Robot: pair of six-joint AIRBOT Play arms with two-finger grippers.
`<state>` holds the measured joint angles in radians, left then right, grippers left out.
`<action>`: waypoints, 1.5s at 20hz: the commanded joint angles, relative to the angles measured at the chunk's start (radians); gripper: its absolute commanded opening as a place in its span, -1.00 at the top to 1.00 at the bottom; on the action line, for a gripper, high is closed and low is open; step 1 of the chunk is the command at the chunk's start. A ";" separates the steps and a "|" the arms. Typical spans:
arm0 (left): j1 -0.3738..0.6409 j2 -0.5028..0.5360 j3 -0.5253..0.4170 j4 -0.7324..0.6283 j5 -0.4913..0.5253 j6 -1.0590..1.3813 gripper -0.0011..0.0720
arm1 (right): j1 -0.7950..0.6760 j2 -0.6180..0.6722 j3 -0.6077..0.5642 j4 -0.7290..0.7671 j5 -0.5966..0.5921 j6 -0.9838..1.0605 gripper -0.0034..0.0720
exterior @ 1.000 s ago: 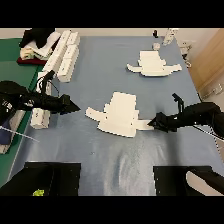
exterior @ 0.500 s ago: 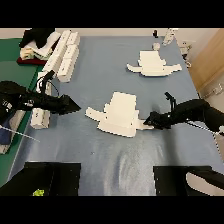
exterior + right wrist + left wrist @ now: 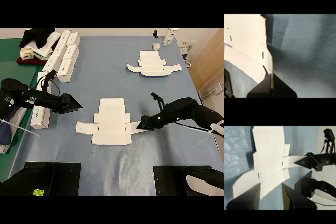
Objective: Fold the box.
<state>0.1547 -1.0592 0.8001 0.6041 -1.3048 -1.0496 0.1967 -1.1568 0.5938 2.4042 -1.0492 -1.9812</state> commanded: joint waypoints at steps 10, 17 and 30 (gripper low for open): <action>-0.051 -0.370 -0.002 -0.008 0.064 0.101 -0.12 | 0.138 0.156 -0.106 -0.007 0.063 -0.032 0.91; -0.190 -0.562 0.073 -0.198 0.082 0.248 -0.12 | 0.138 0.156 -0.106 -0.010 0.061 -0.032 0.91; -0.209 -0.586 0.129 -0.122 -0.102 0.335 0.56 | 0.138 0.156 -0.106 -0.017 0.067 -0.031 0.91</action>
